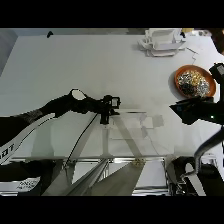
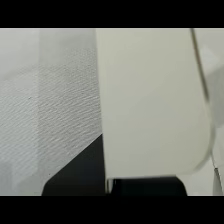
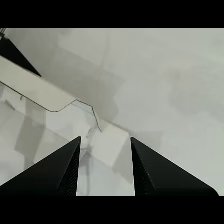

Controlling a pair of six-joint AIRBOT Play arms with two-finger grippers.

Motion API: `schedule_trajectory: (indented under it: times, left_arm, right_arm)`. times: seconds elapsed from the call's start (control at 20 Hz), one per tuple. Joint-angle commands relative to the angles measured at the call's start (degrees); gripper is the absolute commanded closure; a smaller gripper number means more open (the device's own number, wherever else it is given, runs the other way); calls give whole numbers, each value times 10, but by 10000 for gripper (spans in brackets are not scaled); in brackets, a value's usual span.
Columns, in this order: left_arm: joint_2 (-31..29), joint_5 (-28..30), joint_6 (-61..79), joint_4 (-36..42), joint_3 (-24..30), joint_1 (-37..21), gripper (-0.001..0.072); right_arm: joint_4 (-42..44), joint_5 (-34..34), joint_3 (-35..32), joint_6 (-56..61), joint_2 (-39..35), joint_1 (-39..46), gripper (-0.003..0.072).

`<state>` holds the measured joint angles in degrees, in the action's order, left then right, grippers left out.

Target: Fold the box and place the chain.

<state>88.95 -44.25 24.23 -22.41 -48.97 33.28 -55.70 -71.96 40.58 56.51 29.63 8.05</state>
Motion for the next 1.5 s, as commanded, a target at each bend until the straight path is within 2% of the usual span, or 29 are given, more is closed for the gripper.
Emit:
schedule_trajectory:
  times: [0.0, 1.35, 1.4, 1.45]
  left_arm:
    - [5, 3, 0, -5, -1, 0, 706]
    - [13, 3, 0, -5, -1, 0, 698]
    - [13, 3, 0, -5, -1, 0, 698]
    - [13, 3, 0, -6, -1, 0, 698]
  right_arm:
    - [0, 0, 0, 0, 0, 0, 346]
    - [0, 1, 0, 0, 0, 0, 352]
    - [2, 2, 0, -6, 1, 0, 452]
    - [8, 3, 0, -23, 4, 0, 676]
